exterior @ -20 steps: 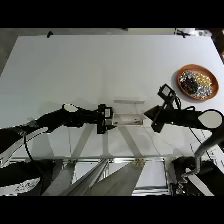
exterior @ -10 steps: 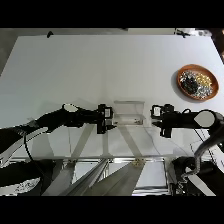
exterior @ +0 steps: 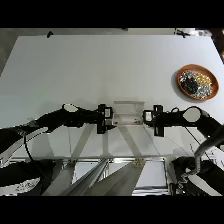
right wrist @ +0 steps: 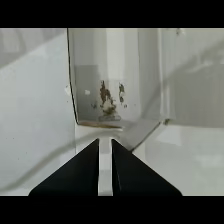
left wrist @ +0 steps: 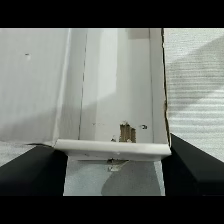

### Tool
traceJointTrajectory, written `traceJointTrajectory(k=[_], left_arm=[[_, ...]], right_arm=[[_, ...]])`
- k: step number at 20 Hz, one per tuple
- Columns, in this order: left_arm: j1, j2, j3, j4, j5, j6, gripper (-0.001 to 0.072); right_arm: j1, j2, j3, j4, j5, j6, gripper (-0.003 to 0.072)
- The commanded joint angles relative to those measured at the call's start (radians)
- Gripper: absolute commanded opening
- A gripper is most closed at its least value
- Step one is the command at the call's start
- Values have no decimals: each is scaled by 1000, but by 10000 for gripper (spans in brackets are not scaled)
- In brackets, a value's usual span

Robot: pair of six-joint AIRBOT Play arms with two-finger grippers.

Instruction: Fold the box and place the chain.

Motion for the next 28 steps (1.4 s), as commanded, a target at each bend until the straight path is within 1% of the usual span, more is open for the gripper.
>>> traceJointTrajectory(k=[1, 3, 5, 8, 10, 11, 14, 15, 16, 17, 19, 21, 25, 27, 28], left_arm=[[1, 1, 0, 0, 0, 0, 389], [1, 1, 0, 0, 0, 0, 389], [1, 1, 0, 0, 0, 0, 389], [1, 1, 0, 0, 0, 0, 389], [1, 1, 0, 0, 0, 0, 389], [1, 1, 0, 0, 0, 0, 389], [1, 1, 0, 0, 0, 0, 389], [1, 1, 0, 0, 0, 0, 389], [1, 1, 0, 0, 0, 0, 389], [1, 1, 0, 0, 0, 0, 389], [1, 1, 0, 0, 0, 0, 389], [1, 1, 0, 0, 0, 0, 389], [1, 1, 0, 0, 0, 0, 389], [1, 1, 0, 0, 0, 0, 389], [1, 1, 0, 0, 0, 0, 389]], right_arm=[[31, -32, -1, 26, -40, -21, 74], [31, -36, -1, 45, -48, -21, 74], [30, -36, -1, 35, -18, -11, 74], [30, -34, -1, -29, 72, 2, 77], [16, -31, -1, -113, 100, 70, 88], [1, -31, -1, -126, 102, 92, 111], [-21, -31, -1, -114, 88, 93, 129], [-23, -31, -1, -112, 78, 94, 156], [-23, -32, 0, -100, 60, 93, 218], [-23, -32, 0, -69, 37, 93, 245], [-23, -32, 1, 0, -5, 78, 249], [-23, -36, 1, 37, -34, 47, 249], [-22, -70, 1, 68, -35, 36, 244], [-19, -84, 1, 89, -32, 24, 218], [-13, -85, 1, 92, -33, 16, 218]])
